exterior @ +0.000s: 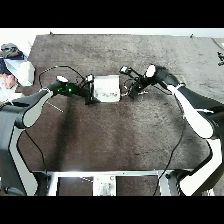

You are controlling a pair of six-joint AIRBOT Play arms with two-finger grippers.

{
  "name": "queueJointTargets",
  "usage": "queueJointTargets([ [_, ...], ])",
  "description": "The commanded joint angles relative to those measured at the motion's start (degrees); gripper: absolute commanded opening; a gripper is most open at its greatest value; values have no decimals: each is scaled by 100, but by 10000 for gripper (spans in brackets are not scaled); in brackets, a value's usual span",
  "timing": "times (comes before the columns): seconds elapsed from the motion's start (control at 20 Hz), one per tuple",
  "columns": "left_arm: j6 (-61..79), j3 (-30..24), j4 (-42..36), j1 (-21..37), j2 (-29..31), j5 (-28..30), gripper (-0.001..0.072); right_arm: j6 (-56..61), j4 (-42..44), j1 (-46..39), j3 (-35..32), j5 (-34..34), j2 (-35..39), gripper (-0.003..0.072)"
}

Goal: Fold the box and place the chain.

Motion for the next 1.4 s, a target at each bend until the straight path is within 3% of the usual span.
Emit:
queueJointTargets([
  [0.0,2,-2,0,0,-4,2,352,-179,492,39,4,278,741,-12],
  [0.15,2,-2,2,0,-4,0,352,-212,1054,83,7,251,1530,-12],
  [0.35,2,-2,2,0,-4,0,352,-313,1106,479,7,-380,2151,-12],
  [0.65,2,-2,2,0,-4,2,352,-308,1167,1082,4,-1204,2140,-12],
  [0.85,2,-2,0,0,-4,0,352,9,1165,1082,4,-1220,1845,-11],
  [0.9,2,-2,2,0,-2,2,352,22,1167,1082,4,-1198,1784,55],
  [0.95,2,-2,2,0,-4,0,352,17,1165,1082,-2,-1185,1753,307],
  [1.05,2,-2,0,0,-4,2,352,22,1121,1067,-2,-1178,1757,215],
  [1.25,2,-2,2,0,-4,0,352,603,1169,649,-2,-1174,1744,213],
  [1.35,2,-2,2,0,-4,0,352,544,1692,280,4,-1176,1613,211],
])
